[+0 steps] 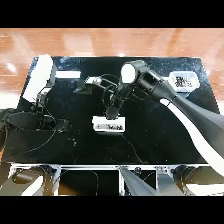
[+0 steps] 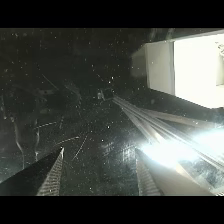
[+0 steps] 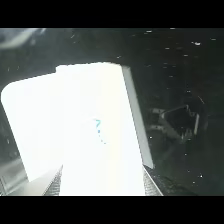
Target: Fold the box and place the chain.
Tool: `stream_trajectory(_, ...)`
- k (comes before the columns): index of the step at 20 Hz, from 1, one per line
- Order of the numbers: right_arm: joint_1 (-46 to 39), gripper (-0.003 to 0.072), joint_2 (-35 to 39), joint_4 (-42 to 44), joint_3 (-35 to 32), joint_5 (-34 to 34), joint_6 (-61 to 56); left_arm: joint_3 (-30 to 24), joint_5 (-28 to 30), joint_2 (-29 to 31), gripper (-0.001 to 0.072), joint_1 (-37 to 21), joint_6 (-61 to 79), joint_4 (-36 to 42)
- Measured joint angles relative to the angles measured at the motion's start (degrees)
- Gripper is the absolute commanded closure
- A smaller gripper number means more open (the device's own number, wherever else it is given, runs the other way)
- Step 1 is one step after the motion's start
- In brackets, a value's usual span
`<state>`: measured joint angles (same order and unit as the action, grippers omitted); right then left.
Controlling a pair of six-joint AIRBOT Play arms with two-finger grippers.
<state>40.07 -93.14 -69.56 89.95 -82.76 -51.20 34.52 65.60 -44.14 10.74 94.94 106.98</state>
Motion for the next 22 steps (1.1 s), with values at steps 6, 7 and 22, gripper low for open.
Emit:
stream_trajectory(6, 2.7, 0.0099, 0.1, -3.9, 0.0, -2.6, 2.2, 0.0, -0.2, 0.0, 0.0156, 0.0, 0.0, 0.0)
stream_trajectory(7, 2.9, 0.0099, 0.2, -4.5, 0.0, -2.7, 2.3, 0.0, -0.2, 0.0, 0.0156, 0.0, 0.0, 0.0)
stream_trajectory(22, 4.7, 0.01, -0.6, -8.2, -0.9, -1.3, 4.0, 0.0, -1.2, 0.0, 0.0156, 0.0, 0.0, 0.0)
